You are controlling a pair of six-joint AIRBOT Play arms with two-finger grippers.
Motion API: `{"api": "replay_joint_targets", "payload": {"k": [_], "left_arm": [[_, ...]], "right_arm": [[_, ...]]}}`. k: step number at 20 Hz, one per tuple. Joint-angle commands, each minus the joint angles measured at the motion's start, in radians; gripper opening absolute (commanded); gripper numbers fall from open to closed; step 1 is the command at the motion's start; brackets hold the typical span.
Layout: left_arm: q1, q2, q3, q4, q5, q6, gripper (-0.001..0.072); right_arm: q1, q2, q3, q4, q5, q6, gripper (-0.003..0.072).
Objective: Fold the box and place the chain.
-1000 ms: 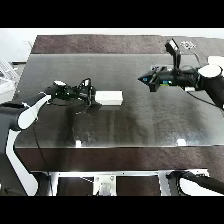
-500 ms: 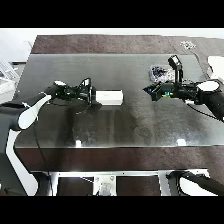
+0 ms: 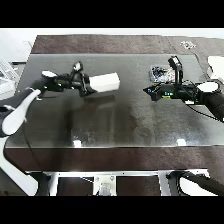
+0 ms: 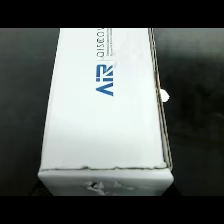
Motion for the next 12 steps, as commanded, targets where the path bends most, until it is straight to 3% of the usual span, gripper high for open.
{"api": "replay_joint_targets", "payload": {"k": [1,6,10,12], "left_arm": [[0.094,0.125,0.001,0.066,0.175,-0.170,0.0016],[0.314,0.195,0.001,0.107,0.455,-0.385,0.0019],[0.446,0.171,0.001,0.114,0.618,-0.597,0.0019],[0.479,0.134,0.002,0.123,0.628,-0.618,0.0019]], "right_arm": [[0.000,0.001,0.000,0.000,0.000,0.027,0.0016],[0.000,0.001,0.000,0.001,0.000,0.027,0.0016],[0.000,0.001,0.000,0.001,0.000,0.027,0.0016],[0.000,0.000,0.000,0.018,-0.001,0.026,0.0016]]}}
